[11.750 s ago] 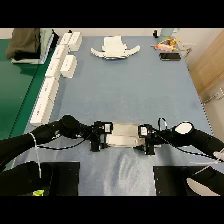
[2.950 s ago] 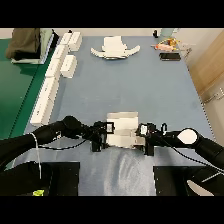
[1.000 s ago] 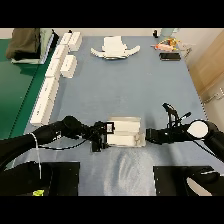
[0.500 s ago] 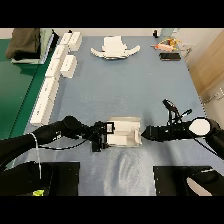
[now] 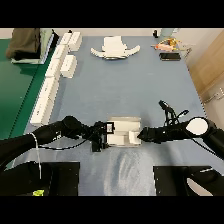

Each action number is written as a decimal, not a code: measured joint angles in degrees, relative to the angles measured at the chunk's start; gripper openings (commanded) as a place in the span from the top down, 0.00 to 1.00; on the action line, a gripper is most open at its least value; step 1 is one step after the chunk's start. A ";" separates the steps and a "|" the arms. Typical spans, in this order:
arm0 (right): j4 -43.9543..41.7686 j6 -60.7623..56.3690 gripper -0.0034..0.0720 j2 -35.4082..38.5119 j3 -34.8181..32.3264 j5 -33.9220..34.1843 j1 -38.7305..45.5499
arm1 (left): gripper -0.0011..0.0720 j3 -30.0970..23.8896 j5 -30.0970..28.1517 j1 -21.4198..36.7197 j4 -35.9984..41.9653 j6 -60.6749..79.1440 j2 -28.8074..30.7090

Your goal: Fold the box.

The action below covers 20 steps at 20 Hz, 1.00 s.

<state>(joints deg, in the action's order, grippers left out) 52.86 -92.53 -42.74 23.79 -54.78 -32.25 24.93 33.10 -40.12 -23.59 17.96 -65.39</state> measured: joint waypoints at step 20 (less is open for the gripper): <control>33.16 -48.92 0.55 -29.22 25.66 -12.76 -26.10 | 0.17 0.00 0.00 0.00 0.02 0.02 0.00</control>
<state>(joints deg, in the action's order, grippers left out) 86.02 -141.45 -71.96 49.45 -67.55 -58.35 24.93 33.10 -40.12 -23.57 17.98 -65.39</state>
